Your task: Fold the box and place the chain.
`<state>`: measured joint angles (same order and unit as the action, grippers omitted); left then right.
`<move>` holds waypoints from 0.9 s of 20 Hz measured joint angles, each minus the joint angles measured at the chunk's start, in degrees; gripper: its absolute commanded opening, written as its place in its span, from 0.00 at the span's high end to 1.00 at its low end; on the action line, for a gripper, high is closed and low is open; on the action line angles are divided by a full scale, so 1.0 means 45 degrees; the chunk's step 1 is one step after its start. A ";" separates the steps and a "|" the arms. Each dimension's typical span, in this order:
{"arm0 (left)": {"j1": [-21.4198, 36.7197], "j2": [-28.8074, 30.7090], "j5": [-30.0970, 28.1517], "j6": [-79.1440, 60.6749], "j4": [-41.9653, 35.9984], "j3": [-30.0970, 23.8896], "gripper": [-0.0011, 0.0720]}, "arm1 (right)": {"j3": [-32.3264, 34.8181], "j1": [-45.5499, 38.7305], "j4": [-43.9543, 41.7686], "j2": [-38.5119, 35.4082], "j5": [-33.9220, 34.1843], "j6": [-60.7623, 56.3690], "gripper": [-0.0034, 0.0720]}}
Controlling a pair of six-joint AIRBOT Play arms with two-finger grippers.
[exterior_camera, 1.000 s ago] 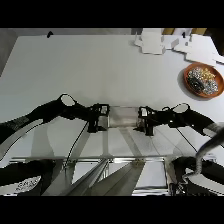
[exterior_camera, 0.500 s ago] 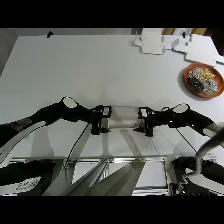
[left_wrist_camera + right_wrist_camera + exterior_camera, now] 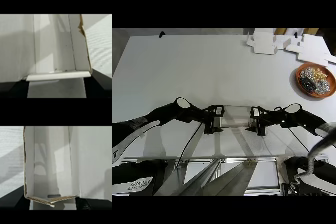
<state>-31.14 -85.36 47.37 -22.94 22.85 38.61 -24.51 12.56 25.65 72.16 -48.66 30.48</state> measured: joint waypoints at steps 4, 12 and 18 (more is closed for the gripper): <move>0.0000 -0.0146 0.0019 -0.0015 -0.0243 0.0005 0.03 | 0.0000 0.0000 0.0005 0.0000 0.0000 0.0000 0.43; 0.0000 -0.0199 -0.0058 -0.0005 -0.0408 0.0000 0.80 | 0.0000 0.0000 0.0000 0.0000 0.0015 -0.0015 0.43; 0.0000 -0.0204 -0.0034 0.0010 -0.0325 0.0000 0.80 | 0.0000 -0.0005 0.0000 0.0000 0.0005 -0.0010 0.43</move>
<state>-31.14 -86.28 47.22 -22.90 21.39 38.61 -24.51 12.53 25.65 72.16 -48.64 30.44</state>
